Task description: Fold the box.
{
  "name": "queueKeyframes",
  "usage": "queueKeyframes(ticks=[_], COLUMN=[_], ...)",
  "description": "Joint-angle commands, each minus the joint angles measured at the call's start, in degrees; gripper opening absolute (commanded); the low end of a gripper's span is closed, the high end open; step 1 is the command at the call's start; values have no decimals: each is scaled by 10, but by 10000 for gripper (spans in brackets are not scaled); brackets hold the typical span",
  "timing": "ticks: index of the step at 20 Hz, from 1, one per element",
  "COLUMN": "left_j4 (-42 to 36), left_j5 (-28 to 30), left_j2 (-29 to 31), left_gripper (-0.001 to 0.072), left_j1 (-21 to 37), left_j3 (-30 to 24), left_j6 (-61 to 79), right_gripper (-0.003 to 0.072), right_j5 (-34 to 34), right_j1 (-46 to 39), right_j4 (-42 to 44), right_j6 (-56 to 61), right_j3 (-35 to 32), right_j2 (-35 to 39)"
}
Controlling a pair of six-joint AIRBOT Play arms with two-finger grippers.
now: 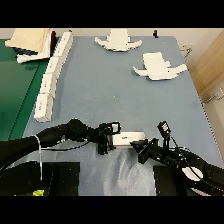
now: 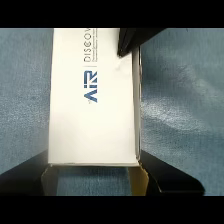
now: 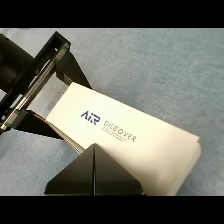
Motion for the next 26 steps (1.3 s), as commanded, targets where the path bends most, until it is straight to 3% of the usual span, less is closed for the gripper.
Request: queueKeyframes(ticks=[1,14,26], left_j4=[-1,-1,-1], left_j5=[-1,-1,-1], left_j2=[0,0,0], left_gripper=[454,454,455], left_j1=[1,1,1], left_j3=[0,0,0], left_j6=[0,0,0], right_gripper=[4,4,4], right_j5=[9,16,46], right_j1=[1,0,-16], right_j4=[14,5,-101], right_j6=[0,0,0], right_j3=[-1,57,124], right_j2=[-29,-31,-32])
